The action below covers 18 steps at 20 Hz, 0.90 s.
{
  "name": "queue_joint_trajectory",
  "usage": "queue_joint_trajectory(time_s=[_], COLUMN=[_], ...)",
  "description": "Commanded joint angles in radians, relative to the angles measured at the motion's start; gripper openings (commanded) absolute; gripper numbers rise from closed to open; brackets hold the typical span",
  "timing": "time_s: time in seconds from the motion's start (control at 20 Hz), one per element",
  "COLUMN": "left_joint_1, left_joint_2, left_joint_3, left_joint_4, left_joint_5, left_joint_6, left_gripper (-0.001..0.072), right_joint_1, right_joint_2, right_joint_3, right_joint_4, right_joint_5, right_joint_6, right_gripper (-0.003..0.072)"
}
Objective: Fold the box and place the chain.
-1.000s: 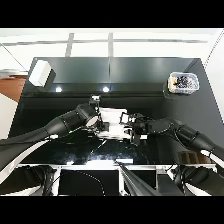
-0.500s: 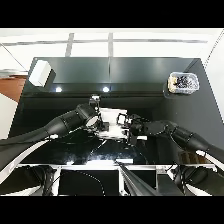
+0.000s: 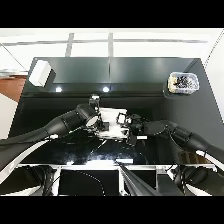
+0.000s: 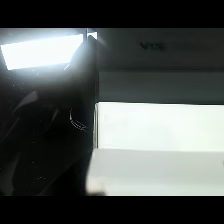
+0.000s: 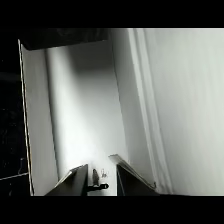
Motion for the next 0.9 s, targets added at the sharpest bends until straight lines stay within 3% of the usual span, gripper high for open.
queue_joint_trajectory(time_s=[0.0,0.05,0.1,0.15,0.2,0.25,0.3,0.45,0.55,0.7,0.85], left_joint_1=[0.001,0.001,0.001,0.001,0.001,0.001,0.001,0.001,0.001,0.004,0.004], left_joint_2=[0.000,0.000,0.000,0.000,0.000,0.000,0.000,0.000,0.000,0.000,0.000], left_joint_3=[0.000,0.000,0.000,0.000,0.000,0.000,0.000,0.000,0.000,0.000,0.000], left_joint_4=[0.000,0.000,0.000,0.000,0.000,0.000,0.000,0.000,0.001,0.000,0.000], left_joint_5=[0.000,0.000,0.000,0.000,0.000,0.000,0.000,0.000,0.000,0.001,0.006], left_joint_6=[0.002,0.002,0.001,0.002,0.002,0.001,0.002,0.002,0.001,0.001,0.001], left_gripper=[0.0027,0.0027,0.0027,0.0027,0.0027,0.0027,0.0027,0.0027,0.0027,0.0027,0.0027], right_joint_1=[0.001,0.001,0.001,0.000,-0.002,-0.002,-0.002,-0.081,-0.199,-0.449,-0.736], right_joint_2=[-0.001,-0.001,-0.001,-0.001,0.000,0.002,0.011,0.105,0.202,0.346,0.405], right_joint_3=[0.000,0.000,0.000,0.000,0.000,0.000,0.000,0.000,0.000,0.000,-0.010], right_joint_4=[0.001,0.000,0.000,0.000,-0.002,-0.015,-0.040,-0.146,-0.197,-0.209,-0.344], right_joint_5=[-0.001,0.001,0.000,0.000,0.001,0.004,0.003,-0.060,-0.199,-0.448,-0.635], right_joint_6=[0.003,0.009,0.009,0.009,0.009,0.014,0.034,0.275,0.448,0.669,1.114], right_gripper=[0.0255,0.0460,0.0440,0.0173,0.0125,0.0122,0.0013,0.0018,0.0018,0.0019,0.0019])
